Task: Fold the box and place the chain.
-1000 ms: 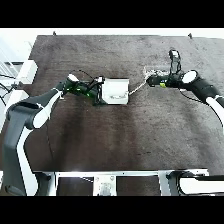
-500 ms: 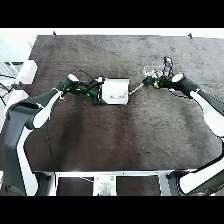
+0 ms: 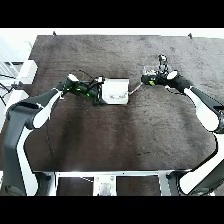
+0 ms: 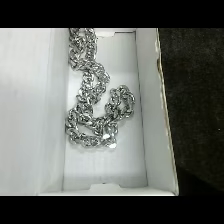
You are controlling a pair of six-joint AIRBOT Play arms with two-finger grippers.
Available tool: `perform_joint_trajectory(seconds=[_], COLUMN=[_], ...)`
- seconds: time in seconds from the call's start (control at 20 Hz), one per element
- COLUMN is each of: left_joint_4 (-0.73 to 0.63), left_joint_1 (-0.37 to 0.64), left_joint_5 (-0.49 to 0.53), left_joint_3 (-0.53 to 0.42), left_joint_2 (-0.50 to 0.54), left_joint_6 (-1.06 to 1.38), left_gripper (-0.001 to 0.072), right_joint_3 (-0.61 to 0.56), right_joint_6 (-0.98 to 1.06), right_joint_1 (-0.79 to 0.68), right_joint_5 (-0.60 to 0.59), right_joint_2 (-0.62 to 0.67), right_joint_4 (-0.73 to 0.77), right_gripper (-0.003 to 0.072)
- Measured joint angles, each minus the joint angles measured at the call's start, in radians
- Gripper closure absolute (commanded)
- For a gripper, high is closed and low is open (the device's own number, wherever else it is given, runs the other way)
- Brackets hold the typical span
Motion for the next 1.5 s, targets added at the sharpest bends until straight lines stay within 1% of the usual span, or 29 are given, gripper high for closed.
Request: perform_joint_trajectory(seconds=[0.2, 0.4, 0.6, 0.8, 1.05, 1.25, 1.5], left_joint_4=[0.0, 0.0, 0.0, 0.0, 0.0, 0.0, 0.0], left_joint_1=[0.0, 0.0, 0.0, 0.0, 0.0, 0.0, 0.0], left_joint_5=[0.0, 0.0, 0.0, 0.0, 0.0, 0.0, 0.0], left_joint_3=[0.0, 0.0, 0.0, 0.0, 0.0, 0.0, 0.0], left_joint_2=[0.0, 0.0, 0.0, 0.0, 0.0, 0.0, 0.0], left_joint_6=[0.0, 0.0, 0.0, 0.0, 0.0, 0.0, 0.0], left_gripper=[0.0354, 0.0355, 0.0354, 0.0354, 0.0354, 0.0354, 0.0355], right_joint_3=[0.004, 0.006, 0.006, 0.006, 0.004, -0.02, -0.055], right_joint_6=[-0.003, -0.005, -0.005, -0.005, -0.004, 0.019, 0.087], right_joint_1=[-0.002, 0.01, 0.039, 0.09, 0.175, 0.257, 0.338], right_joint_5=[0.048, 0.111, 0.162, 0.208, 0.269, 0.291, 0.298], right_joint_2=[0.093, 0.251, 0.387, 0.481, 0.547, 0.561, 0.564], right_joint_4=[-0.009, -0.044, -0.089, -0.123, -0.145, -0.166, -0.244], right_gripper=[0.0677, 0.0677, 0.0676, 0.0676, 0.0677, 0.0677, 0.0678])
